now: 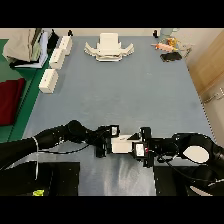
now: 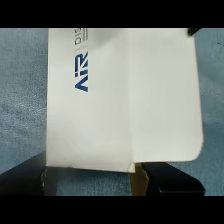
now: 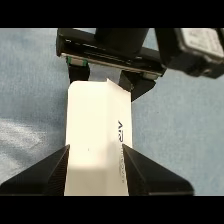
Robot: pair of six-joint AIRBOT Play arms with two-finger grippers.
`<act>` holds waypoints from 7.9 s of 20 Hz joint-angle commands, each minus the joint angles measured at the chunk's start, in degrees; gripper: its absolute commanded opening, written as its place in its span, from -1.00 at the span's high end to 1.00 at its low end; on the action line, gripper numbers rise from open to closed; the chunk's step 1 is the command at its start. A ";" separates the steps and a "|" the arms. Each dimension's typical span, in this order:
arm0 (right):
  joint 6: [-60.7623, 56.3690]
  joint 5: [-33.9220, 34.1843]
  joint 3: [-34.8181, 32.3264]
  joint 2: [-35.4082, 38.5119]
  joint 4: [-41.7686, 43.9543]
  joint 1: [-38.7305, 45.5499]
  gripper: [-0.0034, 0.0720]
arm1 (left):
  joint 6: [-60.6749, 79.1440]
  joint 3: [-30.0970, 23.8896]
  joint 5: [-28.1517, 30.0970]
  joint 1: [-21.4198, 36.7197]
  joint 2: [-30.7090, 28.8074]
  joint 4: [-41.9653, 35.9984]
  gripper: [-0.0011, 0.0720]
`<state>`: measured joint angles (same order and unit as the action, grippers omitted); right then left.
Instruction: Fold the box.
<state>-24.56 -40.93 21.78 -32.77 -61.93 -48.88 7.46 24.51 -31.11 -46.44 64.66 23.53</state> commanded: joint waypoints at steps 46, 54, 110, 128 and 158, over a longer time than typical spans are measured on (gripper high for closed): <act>0.17 8.17 2.58 -4.66 -10.47 -0.07 -0.24 | 0.00 0.02 0.04 0.00 0.00 0.02 -0.21; 0.17 5.73 2.54 -6.69 -7.21 -0.07 -0.16 | 0.00 0.02 0.07 0.00 0.00 0.02 -0.21; -23.80 20.55 -11.72 -4.31 23.52 0.17 0.90 | 0.00 0.02 0.04 0.00 0.00 0.02 -0.21; -21.40 22.56 -10.78 2.71 24.04 0.20 0.90 | 0.00 0.02 0.04 0.00 0.00 0.02 -0.21; -18.86 27.12 -10.29 -3.78 24.37 -3.69 0.89 | 0.00 0.02 0.04 0.00 0.00 0.02 -0.21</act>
<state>-43.44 -18.61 10.46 -38.33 -36.64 -52.58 7.33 24.51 -31.14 -46.48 64.66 23.46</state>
